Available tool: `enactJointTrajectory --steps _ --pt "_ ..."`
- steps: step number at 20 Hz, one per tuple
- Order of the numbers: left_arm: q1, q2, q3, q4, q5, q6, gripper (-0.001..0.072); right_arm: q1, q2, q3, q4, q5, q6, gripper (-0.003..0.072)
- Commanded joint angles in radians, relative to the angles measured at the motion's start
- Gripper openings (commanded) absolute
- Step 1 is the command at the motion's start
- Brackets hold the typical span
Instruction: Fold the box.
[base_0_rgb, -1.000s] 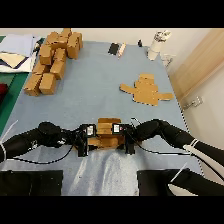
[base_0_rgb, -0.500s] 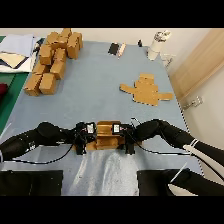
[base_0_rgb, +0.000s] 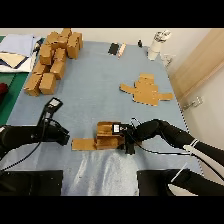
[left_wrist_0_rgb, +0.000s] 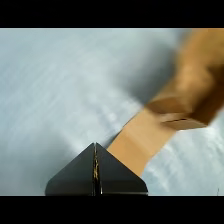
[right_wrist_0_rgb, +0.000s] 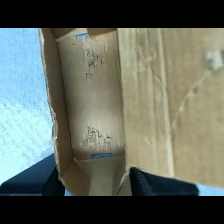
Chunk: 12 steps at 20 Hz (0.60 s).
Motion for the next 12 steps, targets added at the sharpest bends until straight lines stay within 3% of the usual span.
enactJointTrajectory --steps 1,8,10,12 --pt "0.114 0.038 -0.018 0.114 -0.218 -0.398 0.0012 0.0 0.0 0.0 0.0 0.0 0.0 0.0472" --pt "0.055 -0.216 -0.039 -0.226 -0.133 -0.195 0.0012 0.0 0.0 0.0 0.0 0.0 0.0 0.0472" --pt "0.005 -0.279 -0.039 -0.358 -0.082 -0.095 0.0012 0.0 0.0 0.0 0.0 0.0 0.0 0.0472" --pt "-0.049 -0.32 -0.039 -0.407 0.016 -0.075 0.0012 0.0 0.0 0.0 0.0 0.0 0.0 0.0472"
